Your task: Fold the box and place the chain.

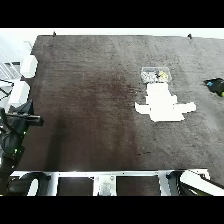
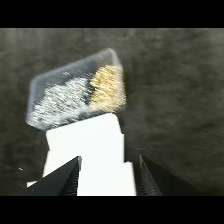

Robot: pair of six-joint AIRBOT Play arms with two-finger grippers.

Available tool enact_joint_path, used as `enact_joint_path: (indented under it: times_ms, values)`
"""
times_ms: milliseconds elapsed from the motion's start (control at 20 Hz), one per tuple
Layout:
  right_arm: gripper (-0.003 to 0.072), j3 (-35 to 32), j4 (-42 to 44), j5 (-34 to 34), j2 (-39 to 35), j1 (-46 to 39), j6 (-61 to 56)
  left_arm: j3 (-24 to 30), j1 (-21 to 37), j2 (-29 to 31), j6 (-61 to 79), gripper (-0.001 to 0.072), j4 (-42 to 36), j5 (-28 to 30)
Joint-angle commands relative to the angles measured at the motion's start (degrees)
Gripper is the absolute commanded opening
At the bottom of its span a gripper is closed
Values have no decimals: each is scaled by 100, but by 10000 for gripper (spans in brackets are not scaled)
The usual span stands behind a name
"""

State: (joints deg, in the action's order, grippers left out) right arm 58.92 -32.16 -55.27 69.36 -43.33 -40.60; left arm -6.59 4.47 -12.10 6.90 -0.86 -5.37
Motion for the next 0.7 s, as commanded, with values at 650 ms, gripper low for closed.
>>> enact_joint_path:
  times_ms: [650]
  values:
    - [510,3744,-2465,-3379,4175,-2,-931,-2,-2,4,2,21,0,0]
